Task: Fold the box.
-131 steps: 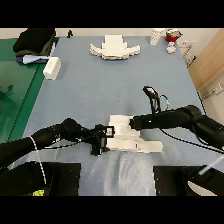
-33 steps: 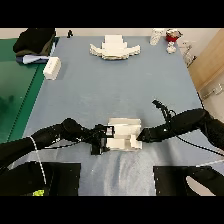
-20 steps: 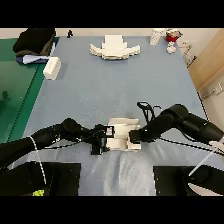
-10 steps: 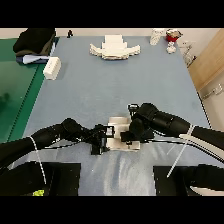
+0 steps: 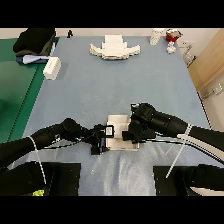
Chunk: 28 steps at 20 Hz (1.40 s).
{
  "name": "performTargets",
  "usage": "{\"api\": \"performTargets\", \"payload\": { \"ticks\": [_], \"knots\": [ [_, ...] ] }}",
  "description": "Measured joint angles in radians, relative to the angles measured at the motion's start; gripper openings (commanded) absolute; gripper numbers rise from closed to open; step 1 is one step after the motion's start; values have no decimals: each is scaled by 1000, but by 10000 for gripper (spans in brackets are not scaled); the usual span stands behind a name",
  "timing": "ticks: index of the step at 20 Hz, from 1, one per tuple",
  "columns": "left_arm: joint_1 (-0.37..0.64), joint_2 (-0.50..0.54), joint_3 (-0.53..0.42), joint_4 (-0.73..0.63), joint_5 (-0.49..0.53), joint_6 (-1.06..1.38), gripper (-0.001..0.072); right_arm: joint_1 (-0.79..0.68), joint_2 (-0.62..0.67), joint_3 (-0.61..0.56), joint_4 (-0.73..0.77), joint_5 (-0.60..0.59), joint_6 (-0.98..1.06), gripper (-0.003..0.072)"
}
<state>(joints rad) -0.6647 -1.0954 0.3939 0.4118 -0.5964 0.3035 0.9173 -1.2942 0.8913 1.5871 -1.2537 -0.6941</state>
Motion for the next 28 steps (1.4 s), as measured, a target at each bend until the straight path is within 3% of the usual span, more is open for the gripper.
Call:
{"api": "performTargets", "payload": {
  "ticks": [2,3,13,14,16,18,21,23,25,28],
  "knots": [
    [0,0,0,1,1,4,527,1,0,1,8,17,-2,329],
    [0,0,0,1,2,7,526,2,1,3,21,29,-2,360],
    [-1,0,0,-1,3,3,526,0,72,68,-52,-143,5,358],
    [-1,0,0,-1,3,3,526,-1,92,74,-64,-158,5,327],
    [-1,0,0,0,3,3,526,-1,141,84,-104,-181,6,138],
    [-1,0,0,0,3,2,526,-14,178,86,-156,-202,8,18],
    [-1,0,0,0,2,2,526,-92,197,61,-204,-220,-19,4],
    [-1,0,0,0,2,2,526,-178,191,22,-193,-169,-77,4],
    [-1,0,0,0,2,2,526,-287,168,-19,-88,-52,-193,4],
    [-1,0,0,0,2,1,526,-477,103,-50,257,85,-525,4]
  ]
}}
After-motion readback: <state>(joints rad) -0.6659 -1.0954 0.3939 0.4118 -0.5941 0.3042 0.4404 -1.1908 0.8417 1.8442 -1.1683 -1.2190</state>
